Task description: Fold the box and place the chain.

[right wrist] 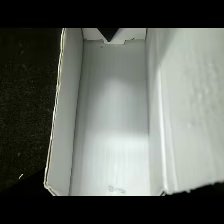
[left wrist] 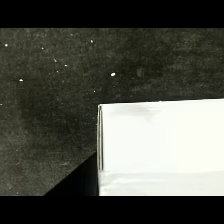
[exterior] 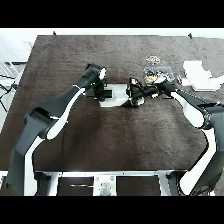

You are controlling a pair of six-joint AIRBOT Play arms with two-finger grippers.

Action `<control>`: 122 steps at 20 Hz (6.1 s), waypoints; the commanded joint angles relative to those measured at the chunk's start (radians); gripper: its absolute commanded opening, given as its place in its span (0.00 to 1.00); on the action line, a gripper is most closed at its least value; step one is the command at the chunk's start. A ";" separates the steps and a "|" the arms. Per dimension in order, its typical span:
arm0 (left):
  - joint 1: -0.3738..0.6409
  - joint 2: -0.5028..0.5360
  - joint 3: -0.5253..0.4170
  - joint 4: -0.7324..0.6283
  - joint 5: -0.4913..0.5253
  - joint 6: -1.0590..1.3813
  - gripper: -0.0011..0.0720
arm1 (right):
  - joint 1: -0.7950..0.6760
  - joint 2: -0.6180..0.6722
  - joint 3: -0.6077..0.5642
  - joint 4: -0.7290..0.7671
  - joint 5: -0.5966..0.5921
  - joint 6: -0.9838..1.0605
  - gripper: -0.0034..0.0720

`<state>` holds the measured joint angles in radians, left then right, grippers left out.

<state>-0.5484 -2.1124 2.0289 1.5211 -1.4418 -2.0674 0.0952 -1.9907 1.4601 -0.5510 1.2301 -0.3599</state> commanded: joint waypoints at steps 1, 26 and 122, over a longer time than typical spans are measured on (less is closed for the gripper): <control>0.001 0.000 0.003 0.009 -0.002 0.007 0.04 | -0.001 0.000 0.000 0.000 -0.002 -0.001 0.80; 0.010 0.269 -0.008 0.002 -0.130 0.119 0.84 | -0.001 0.000 0.000 0.000 -0.002 -0.001 0.80; 0.336 0.041 -0.433 -1.082 0.249 2.478 0.98 | -0.001 0.000 0.000 0.000 -0.002 0.000 0.80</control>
<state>-0.2066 -2.0544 1.5742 0.4480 -1.1927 0.4191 0.0940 -1.9907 1.4601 -0.5510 1.2278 -0.3607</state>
